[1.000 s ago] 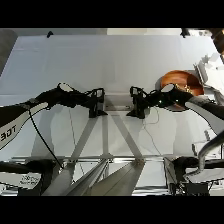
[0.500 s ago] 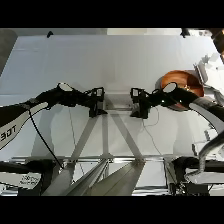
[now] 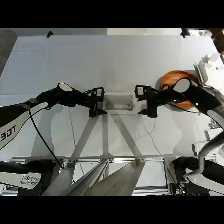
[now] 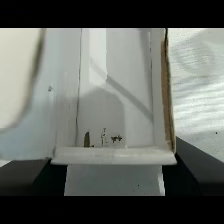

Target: Fold the box and place the chain.

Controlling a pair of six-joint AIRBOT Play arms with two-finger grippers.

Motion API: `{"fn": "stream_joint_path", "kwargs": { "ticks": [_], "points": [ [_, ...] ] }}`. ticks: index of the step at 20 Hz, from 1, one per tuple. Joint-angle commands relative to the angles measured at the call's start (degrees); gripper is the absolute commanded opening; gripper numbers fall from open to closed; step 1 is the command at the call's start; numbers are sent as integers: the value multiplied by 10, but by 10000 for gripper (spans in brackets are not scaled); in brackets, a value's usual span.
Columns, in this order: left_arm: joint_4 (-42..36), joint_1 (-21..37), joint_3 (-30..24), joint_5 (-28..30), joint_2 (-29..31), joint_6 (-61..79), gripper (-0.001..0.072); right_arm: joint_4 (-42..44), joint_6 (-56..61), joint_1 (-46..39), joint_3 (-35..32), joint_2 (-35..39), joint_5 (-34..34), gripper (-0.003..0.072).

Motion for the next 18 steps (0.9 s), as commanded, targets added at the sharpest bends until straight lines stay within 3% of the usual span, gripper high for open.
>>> {"fn": "stream_joint_path", "kwargs": {
  "ticks": [1,2,3,7,13,16,18],
  "points": [
    [0,0,0,-2,0,0,258,3,12,0,1,45,30,297],
    [0,0,0,-2,0,0,258,23,12,0,1,51,38,125],
    [0,0,0,-2,0,0,258,48,12,0,1,50,43,6],
    [0,0,0,-2,0,0,258,186,12,1,1,40,14,9],
    [0,0,0,-2,0,0,258,337,12,1,1,-36,-111,7],
    [0,0,0,-2,0,0,258,370,12,0,0,-78,-207,6],
    [0,0,0,-2,0,0,258,363,12,0,1,-106,-215,6]
  ]
}}
